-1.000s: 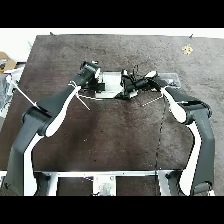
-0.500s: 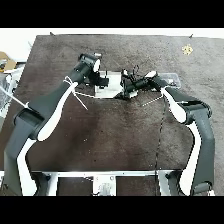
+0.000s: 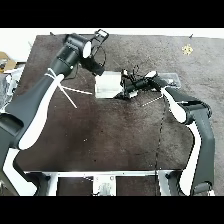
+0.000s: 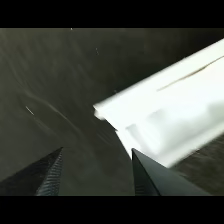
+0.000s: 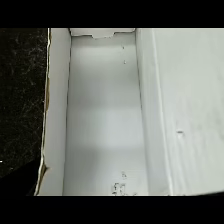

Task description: Fold the box and place the chain.

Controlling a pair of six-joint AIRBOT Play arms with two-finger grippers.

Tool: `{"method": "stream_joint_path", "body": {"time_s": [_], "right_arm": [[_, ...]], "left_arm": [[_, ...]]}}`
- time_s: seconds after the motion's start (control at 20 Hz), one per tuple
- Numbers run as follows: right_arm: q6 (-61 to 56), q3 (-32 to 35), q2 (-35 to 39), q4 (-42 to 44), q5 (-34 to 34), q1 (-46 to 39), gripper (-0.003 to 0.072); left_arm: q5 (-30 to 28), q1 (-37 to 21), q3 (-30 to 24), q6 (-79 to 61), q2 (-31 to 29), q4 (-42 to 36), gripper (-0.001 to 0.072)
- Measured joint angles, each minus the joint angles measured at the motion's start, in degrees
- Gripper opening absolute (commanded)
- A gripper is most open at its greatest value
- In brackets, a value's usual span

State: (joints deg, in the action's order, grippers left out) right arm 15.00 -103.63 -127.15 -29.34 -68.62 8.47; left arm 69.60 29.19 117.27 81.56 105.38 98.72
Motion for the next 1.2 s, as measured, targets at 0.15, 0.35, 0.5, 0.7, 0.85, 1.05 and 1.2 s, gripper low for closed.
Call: {"method": "stream_joint_path", "body": {"time_s": [0.15, 0.35, 0.5, 0.7, 0.85, 1.05, 1.2], "right_arm": [[0.0, 0.0, 0.0, 0.0, 0.0, 0.0, 0.0442], [0.0, 0.0, 0.0, 0.0, 0.0, 0.0, 0.0443], [0.0, 0.0, 0.0, 0.0, 0.0, 0.0, 0.0442], [0.0, 0.0, 0.0, 0.0, 0.0, 0.0, 0.0442], [0.0, 0.0, 0.0, 0.0, 0.0, 0.0, 0.0442], [0.0, 0.0, 0.0, 0.0, 0.0, 0.0, 0.0443], [0.0, 0.0, 0.0, 0.0, 0.0, 0.0, 0.0443]], "left_arm": [[-3.0, -4.7, -0.5, -11.6, -1.0, -8.0, 0.048], [-4.4, -14.6, -4.7, -35.2, -1.2, -31.6, 0.0479], [-1.3, -21.6, -8.6, -52.2, 0.8, -52.0, 0.0479], [5.4, -26.8, -10.5, -68.0, 7.1, -65.9, 0.0674], [8.3, -27.9, -11.0, -78.5, 11.7, -69.8, 0.072], [10.6, -27.6, -11.2, -90.5, 16.1, -71.8, 0.072], [11.3, -27.0, -11.2, -96.0, 18.1, -72.6, 0.072]]}}
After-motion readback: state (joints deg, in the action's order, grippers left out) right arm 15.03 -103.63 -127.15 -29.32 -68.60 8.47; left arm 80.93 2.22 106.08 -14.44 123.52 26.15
